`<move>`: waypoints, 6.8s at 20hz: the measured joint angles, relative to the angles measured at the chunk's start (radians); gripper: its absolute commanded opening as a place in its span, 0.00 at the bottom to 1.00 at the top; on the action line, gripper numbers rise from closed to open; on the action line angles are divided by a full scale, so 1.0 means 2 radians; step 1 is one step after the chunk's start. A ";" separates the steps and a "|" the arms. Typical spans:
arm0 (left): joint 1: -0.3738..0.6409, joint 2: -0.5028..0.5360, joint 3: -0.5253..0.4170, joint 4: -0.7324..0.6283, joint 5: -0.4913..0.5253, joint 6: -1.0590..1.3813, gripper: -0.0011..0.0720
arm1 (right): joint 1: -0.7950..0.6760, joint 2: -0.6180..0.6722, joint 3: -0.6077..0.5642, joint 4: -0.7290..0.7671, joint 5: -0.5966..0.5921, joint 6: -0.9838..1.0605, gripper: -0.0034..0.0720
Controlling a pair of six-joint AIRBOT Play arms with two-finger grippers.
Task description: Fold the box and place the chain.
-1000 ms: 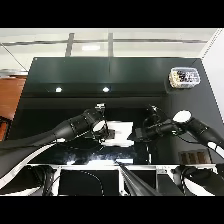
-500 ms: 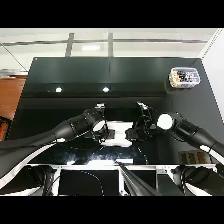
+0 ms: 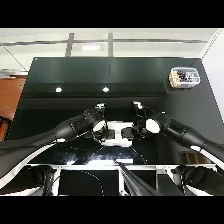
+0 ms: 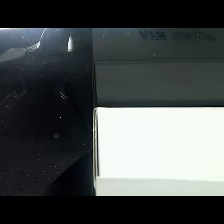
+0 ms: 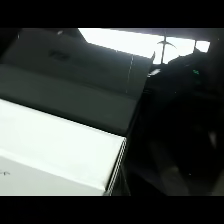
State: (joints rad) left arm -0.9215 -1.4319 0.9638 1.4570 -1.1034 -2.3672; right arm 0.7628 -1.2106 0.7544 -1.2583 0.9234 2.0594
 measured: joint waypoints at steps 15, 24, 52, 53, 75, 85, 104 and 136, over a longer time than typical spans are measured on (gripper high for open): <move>0.000 0.000 0.000 0.000 0.001 -0.001 0.06 | 0.033 -0.051 0.039 -0.051 0.051 0.100 0.21; 0.000 0.000 0.000 -0.001 -0.001 -0.001 0.06 | 0.033 -0.056 0.040 -0.050 0.050 0.105 0.17; 0.000 0.000 0.000 0.001 0.000 0.002 0.06 | 0.039 -0.053 0.040 -0.054 0.051 0.094 0.55; 0.000 0.000 0.000 0.001 -0.002 0.002 0.06 | 0.039 -0.053 0.040 -0.054 0.051 0.094 0.55; 0.000 0.000 0.000 -0.002 0.001 0.000 0.06 | -0.358 0.106 0.058 -0.311 -0.059 0.006 0.97; 0.000 0.000 0.000 -0.001 0.002 0.000 0.06 | -0.480 -0.294 0.473 -0.044 0.096 0.008 0.81; 0.000 0.000 0.000 0.000 0.001 0.000 0.06 | -0.495 -0.377 0.529 0.044 0.090 0.005 0.11; 0.000 0.000 0.000 0.000 0.001 0.000 0.06 | -0.380 0.215 0.270 0.185 0.243 -0.377 0.10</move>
State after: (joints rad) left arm -0.9215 -1.4319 0.9646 1.4574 -1.1011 -2.3680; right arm 0.0029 -0.7803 1.2945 -0.8886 1.4097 1.3060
